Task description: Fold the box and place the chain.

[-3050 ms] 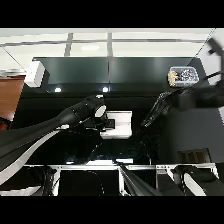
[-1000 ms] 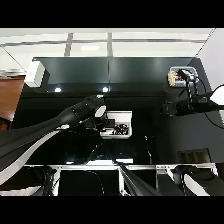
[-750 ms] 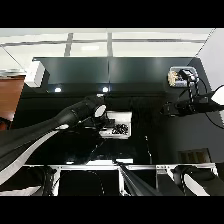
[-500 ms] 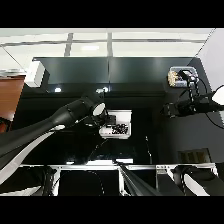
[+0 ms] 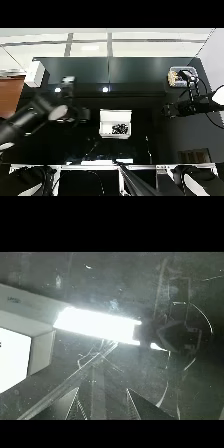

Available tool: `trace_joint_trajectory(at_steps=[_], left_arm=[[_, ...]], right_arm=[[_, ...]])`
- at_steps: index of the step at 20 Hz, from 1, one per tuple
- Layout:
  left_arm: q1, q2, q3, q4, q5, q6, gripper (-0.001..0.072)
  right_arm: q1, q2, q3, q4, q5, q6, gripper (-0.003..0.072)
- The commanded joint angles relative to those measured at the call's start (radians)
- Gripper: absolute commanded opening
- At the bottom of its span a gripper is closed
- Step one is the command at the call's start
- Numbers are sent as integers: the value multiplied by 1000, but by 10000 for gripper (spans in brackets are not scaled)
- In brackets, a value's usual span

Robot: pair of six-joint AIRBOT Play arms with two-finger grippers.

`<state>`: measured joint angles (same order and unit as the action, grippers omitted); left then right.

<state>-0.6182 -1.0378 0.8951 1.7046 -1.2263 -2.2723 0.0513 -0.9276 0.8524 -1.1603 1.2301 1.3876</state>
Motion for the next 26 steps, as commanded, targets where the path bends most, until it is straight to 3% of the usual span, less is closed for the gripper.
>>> trace_joint_trajectory(at_steps=[1, 4, 6, 8, 13, 17, 19, 22, 26], left_arm=[[227, 142, -207, -235, 116, 157, 696], [392, 120, -303, -752, 216, 833, 696], [397, 87, -306, -914, 209, 1342, 695], [365, 66, -306, -937, 261, 1669, 696], [275, 20, -305, -878, 431, 2147, 714], [272, -108, -269, -859, 363, 2284, 715], [272, -178, -266, -921, 292, 2444, 718], [258, -230, -266, -1079, 330, 2509, 718], [227, -274, -266, -1112, 314, 2535, 717]], right_arm=[[0, 0, 1, 0, 0, 0, 373], [0, 0, 1, 5, -12, 1, 373], [0, 0, 1, 7, -16, 0, 373], [0, 0, 1, 11, -13, 6, 373], [0, 0, 1, 110, 12, 30, 373], [2, 0, 1, 114, 10, 30, 373], [2, 0, 1, 124, 9, 45, 373], [10, 0, 1, 166, 8, 49, 372], [39, 0, 1, 162, 0, 48, 372]])
